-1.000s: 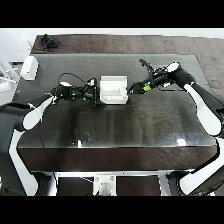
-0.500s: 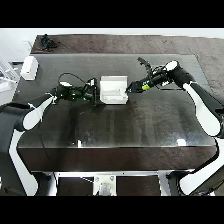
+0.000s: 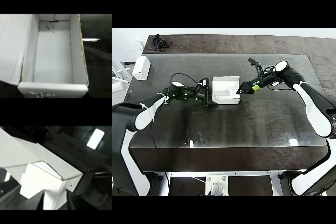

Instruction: Fold the box and place the chain.

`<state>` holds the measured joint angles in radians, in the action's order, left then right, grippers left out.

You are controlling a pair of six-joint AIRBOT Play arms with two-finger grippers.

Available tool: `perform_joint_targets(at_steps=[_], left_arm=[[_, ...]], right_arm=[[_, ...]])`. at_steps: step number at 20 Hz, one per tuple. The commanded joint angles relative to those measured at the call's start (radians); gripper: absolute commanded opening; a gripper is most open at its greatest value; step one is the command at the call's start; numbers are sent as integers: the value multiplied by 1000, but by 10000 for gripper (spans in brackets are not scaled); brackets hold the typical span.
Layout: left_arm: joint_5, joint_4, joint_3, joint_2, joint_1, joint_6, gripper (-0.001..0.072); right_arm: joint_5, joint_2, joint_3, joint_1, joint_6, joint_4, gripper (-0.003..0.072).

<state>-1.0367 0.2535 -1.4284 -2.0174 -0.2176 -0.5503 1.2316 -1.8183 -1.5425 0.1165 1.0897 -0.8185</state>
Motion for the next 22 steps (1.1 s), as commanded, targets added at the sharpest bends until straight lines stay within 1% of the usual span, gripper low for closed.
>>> perform_joint_targets(at_steps=[1, 4, 7, 10, 14, 17, 22], left_arm=[[0, 0, 0, 0, 0, 0, 280], [0, 0, 0, 0, 0, 0, 281], [0, 0, 0, 0, 0, 0, 281], [0, 0, 0, 0, 0, 0, 281], [0, 0, 0, 0, 0, 0, 281], [0, 0, 0, 0, 0, 0, 281], [0, 0, 0, 0, 0, 0, 280]], right_arm=[[-33, 0, -1, 34, 43, -63, 344], [-61, 0, -10, 74, 92, -127, 343], [-62, 0, -41, 112, 215, -249, 344], [-107, 0, -59, 154, 334, -338, 343], [-140, 0, -63, 237, 544, -557, 343], [-143, 0, -71, 279, 683, -671, 343], [-133, 0, -78, 325, 860, -812, 342]])
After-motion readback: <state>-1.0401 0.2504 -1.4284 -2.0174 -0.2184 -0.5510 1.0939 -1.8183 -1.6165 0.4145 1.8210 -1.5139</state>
